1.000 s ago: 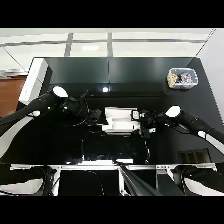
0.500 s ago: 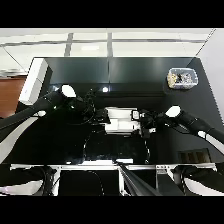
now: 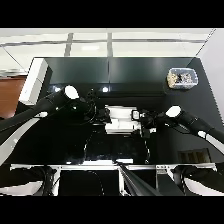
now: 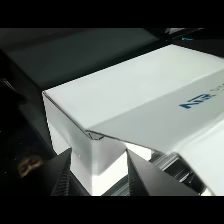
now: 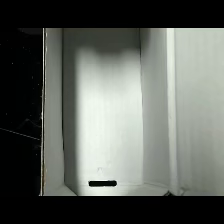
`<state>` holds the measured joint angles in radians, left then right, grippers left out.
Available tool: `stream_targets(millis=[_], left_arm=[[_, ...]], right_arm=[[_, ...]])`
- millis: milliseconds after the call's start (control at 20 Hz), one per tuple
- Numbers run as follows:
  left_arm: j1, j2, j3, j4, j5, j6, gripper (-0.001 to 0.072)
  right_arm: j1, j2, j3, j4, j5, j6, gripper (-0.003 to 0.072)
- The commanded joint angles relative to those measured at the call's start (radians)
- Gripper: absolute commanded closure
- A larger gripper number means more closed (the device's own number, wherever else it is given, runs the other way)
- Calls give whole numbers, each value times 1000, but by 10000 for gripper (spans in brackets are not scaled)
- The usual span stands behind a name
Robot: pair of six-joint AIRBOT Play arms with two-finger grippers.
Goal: Fold the box and place the chain.
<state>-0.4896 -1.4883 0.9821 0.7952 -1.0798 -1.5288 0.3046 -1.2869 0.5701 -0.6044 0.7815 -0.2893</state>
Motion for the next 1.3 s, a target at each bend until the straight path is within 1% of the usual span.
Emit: stream_targets(millis=[0, 200, 250, 350, 600, 750, 800, 900, 1050, 1100, 1150, 1250], left_arm=[[-13, -1, 1, 56, 23, -48, 311], [-15, -1, 1, 60, 29, -53, 306], [-15, -1, 1, 60, 28, -53, 289], [-15, -1, 2, 55, 28, -53, 199], [-16, -1, 2, 53, 26, -50, 196], [-39, -1, 2, 77, 32, -64, 197], [-52, -1, 3, 114, 39, -108, 197], [-97, -3, 23, 238, 53, -217, 198], [-182, -6, 89, 502, 49, -435, 207], [-204, -11, 113, 573, 22, -490, 235], [-222, -19, 138, 621, -19, -525, 315], [-243, -43, 172, 634, -85, -552, 321]], right_arm=[[1, -1, 0, 2, -1, 0, 551], [1, -1, 0, 2, -1, 0, 551], [1, -1, 0, 2, -1, 0, 551], [1, -1, 0, 2, -1, 0, 551], [1, -1, 0, 3, -2, 1, 551], [1, -1, 0, 4, -5, 3, 551], [1, 0, 0, 5, -5, 3, 552], [1, -1, 0, 5, -8, 5, 551], [1, -1, 0, 5, -8, 5, 551], [1, 0, 0, 5, -8, 5, 552], [1, -1, 0, 5, -8, 5, 552], [1, -1, 0, 5, -8, 5, 551]])
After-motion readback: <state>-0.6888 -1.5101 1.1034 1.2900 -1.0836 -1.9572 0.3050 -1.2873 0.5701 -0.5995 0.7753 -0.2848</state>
